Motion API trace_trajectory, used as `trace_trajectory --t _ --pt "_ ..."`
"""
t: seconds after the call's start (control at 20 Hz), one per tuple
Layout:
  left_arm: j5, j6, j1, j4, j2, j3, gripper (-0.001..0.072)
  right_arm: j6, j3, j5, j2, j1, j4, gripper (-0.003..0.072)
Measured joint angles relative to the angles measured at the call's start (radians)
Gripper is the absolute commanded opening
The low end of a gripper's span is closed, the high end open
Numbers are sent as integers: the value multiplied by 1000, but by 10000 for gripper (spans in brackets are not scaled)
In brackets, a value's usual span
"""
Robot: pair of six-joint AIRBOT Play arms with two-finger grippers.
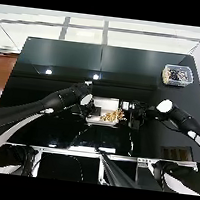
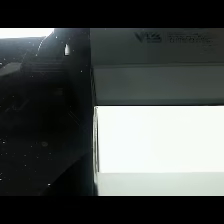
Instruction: Fold the box and place the chain.
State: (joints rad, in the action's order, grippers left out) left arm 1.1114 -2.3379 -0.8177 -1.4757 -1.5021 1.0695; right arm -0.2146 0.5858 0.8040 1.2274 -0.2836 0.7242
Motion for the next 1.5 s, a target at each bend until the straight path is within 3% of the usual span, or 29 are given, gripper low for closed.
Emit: trace_trajectory --t 0.6,1.15,1.2,1.35,1.4,1.5 --pt "1 0 0 0 0 0 29 -35 2 -92 23 -21 -21 720" --pt "3 0 0 1 0 0 29 -26 2 -65 44 -21 -61 720" --pt "4 0 0 1 0 0 30 -29 2 -63 46 -21 -63 613" --pt "4 -2 0 1 0 0 29 -10 3 -49 50 -21 -71 75" --pt "8 -3 0 0 0 0 29 0 2 -45 50 -21 -71 11" --pt "6 -2 0 0 0 0 30 14 2 -43 50 -21 -66 10"
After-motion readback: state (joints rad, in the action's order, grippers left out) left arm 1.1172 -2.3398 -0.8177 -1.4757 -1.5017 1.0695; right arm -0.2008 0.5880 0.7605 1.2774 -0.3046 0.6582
